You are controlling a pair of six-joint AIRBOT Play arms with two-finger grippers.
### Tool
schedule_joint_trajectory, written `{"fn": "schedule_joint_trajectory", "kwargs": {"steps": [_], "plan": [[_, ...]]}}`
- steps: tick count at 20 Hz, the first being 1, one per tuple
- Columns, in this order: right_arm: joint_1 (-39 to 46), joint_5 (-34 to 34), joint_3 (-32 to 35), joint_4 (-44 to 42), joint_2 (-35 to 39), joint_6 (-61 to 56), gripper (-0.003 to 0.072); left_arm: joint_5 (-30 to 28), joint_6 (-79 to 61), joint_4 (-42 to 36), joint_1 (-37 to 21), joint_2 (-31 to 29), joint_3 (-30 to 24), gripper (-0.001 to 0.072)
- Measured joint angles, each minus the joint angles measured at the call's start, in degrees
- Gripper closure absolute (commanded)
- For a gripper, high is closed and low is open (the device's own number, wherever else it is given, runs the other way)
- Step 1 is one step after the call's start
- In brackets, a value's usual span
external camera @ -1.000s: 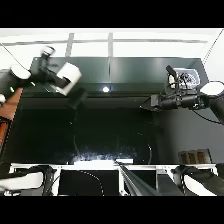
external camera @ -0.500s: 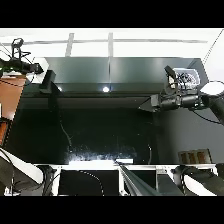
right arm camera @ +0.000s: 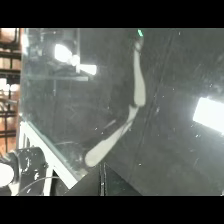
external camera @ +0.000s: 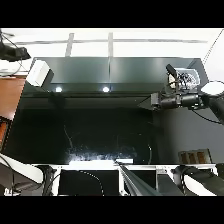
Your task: Fold the box and place the chain.
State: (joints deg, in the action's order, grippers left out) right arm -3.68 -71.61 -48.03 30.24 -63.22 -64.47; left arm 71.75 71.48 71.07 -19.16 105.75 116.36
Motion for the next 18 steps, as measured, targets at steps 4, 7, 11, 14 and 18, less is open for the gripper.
{"fn": "schedule_joint_trajectory", "kwargs": {"steps": [4,7,11,14,18], "plan": [[3.98,0.04,-0.94,6.14,4.15,-0.44,0.0648,5.53,1.4,-6.56,1.55,-15.15,-12.79,0.0683],[6.73,1.2,0.39,18.29,13.51,-5.07,0.0648,-2.12,-0.94,-10.64,7.21,-33.46,-33.46,0.0683],[7.5,11.45,10.14,31.61,27.76,-10.73,0.0648,-18.1,-1.86,-12.83,18.64,-60.02,-67.78,0.0683],[7.65,17.03,14.82,36.81,32.48,-12.76,0.0648,-24.06,0.44,-12.7,22.84,-74.9,-84.04,0.0682],[7.72,19.98,16.81,39.45,34.53,-13.79,0.0649,-24.63,1.62,-7.89,24.61,-85.29,-91.51,0.068]]}}
